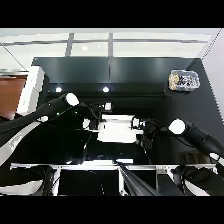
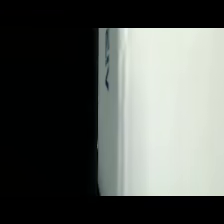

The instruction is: Fold the box and place the chain.

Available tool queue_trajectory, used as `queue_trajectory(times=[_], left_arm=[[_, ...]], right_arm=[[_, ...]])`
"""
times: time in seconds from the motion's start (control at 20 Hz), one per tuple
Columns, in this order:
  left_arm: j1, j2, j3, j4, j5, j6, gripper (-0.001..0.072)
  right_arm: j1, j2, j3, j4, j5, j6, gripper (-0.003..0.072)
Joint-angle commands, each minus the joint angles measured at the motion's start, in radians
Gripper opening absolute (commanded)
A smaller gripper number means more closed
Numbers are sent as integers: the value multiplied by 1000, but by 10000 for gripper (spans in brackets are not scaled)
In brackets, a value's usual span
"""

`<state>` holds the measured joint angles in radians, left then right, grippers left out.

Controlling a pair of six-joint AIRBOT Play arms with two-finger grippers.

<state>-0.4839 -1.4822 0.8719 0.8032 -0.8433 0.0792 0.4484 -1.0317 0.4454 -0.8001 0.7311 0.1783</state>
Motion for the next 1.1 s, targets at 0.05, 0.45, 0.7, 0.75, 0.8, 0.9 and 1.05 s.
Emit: queue_trajectory(times=[0.05,0.45,0.7,0.75,0.8,0.9,1.05], left_arm=[[0,0,0,0,0,0,29],[0,0,0,0,0,0,29],[0,0,0,0,0,0,29],[0,0,0,0,0,0,29],[0,0,0,0,0,0,29],[0,0,0,0,0,0,29],[0,0,0,0,0,0,29]], right_arm=[[13,14,13,36,-35,39,689],[6,65,42,-21,-17,103,689],[6,65,42,-7,-28,102,689],[6,65,42,-2,-20,103,689],[6,65,42,4,-17,106,689],[6,64,42,-14,-54,138,688],[6,64,42,-101,-133,188,688]])
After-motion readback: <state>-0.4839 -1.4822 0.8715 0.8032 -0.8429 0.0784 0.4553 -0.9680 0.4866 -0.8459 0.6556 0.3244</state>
